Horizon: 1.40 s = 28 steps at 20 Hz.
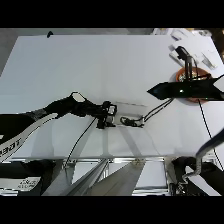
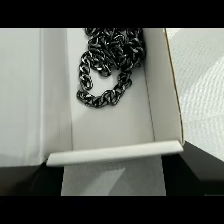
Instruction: Fold the box and place the chain.
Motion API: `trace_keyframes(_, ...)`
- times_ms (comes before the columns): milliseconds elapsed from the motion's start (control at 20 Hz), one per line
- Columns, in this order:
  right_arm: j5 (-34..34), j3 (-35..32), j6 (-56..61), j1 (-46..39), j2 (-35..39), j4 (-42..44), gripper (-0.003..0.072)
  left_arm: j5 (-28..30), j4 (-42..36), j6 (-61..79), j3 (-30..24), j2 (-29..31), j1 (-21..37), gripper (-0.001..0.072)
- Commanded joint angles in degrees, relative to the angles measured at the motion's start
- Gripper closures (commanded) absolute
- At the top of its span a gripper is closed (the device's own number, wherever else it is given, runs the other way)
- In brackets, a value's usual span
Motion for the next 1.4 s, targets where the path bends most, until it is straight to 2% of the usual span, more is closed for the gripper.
trace_keyframes(0, -4.2, 1.3, 14.3, -2.5, -2.9, -22.7, 0.0647, 0.0, 0.0, 0.0, 0.0, 0.0, 0.0, 0.0638)
trace_keyframes(50, -4.2, 1.3, 17.3, -2.5, -4.9, -26.4, 0.0661, 0.0, 0.0, 0.0, 0.0, 0.0, 0.0, 0.0638)
trace_keyframes(250, -3.9, 1.2, 18.8, -0.3, -13.3, -28.7, 0.0669, 0.0, 0.0, 0.0, 0.0, 0.0, 0.0, 0.0638)
trace_keyframes(350, -3.7, 1.2, 18.8, 2.0, -16.3, -31.2, 0.0513, 0.0, 0.0, 0.0, 0.0, 0.0, 0.0, 0.0638)
trace_keyframes(500, -3.0, 1.2, 21.4, 4.1, -19.6, -33.7, 0.0509, 0.0, 0.0, 0.0, 0.0, 0.0, 0.0, 0.0638)
trace_keyframes(700, -2.1, 1.2, 23.4, 4.9, -21.4, -34.8, 0.0501, 0.0, 0.0, 0.0, 0.0, 0.0, 0.0, 0.0638)
trace_keyframes(800, -1.6, 1.2, 24.8, 4.9, -22.5, -36.3, 0.0459, 0.0, 0.0, 0.0, 0.0, 0.0, 0.0, 0.0638)
trace_keyframes(1350, -3.7, 1.2, 27.0, 4.9, -24.4, -37.2, 0.0459, 0.0, 0.0, 0.0, 0.0, 0.0, 0.0, 0.0638)
